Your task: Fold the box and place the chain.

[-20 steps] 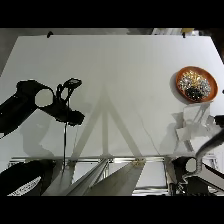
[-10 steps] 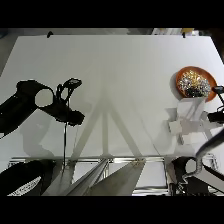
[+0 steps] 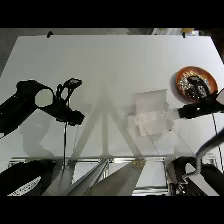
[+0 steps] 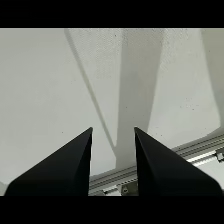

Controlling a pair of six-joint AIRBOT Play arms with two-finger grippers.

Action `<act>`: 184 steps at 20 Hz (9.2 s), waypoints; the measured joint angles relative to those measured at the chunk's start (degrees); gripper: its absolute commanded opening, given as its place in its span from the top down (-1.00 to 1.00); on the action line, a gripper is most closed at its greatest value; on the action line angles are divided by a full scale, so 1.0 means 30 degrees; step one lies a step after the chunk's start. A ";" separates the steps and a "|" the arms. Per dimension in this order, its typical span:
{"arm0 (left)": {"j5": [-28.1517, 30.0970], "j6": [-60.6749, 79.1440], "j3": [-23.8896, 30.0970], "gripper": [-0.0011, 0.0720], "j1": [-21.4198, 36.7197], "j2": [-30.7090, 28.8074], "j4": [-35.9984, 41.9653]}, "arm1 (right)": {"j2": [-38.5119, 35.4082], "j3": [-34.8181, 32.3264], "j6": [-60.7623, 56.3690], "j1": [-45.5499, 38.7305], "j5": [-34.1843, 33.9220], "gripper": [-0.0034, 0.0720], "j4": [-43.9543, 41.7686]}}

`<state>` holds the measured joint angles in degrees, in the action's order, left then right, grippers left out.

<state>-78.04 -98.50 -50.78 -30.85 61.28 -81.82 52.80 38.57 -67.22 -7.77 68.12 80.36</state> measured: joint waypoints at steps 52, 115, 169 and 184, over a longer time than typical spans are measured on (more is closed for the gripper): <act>0.5523 2.6833 -0.2499 0.97 -0.0525 0.8779 1.4469 | -0.2688 -0.0466 -0.1501 0.5676 0.0029 -0.19 -0.4911; 0.8772 2.8829 -0.3614 0.94 -0.2120 1.0338 1.1555 | -0.3614 -0.8109 0.9865 1.7048 -1.2400 -0.74 0.1749; 0.8779 2.8837 -0.3614 0.94 -0.2120 1.0338 1.1562 | 0.4991 -0.3541 2.8611 0.4983 -0.6076 -0.93 -1.3748; 0.8750 2.8851 -0.3614 0.94 -0.2120 1.0338 1.1562 | 0.6295 -0.3249 2.9412 0.5668 -0.5566 -0.93 -1.3478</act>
<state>-51.79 -11.94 -61.63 -37.21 92.29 -47.13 71.68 28.82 21.02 9.23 51.42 39.92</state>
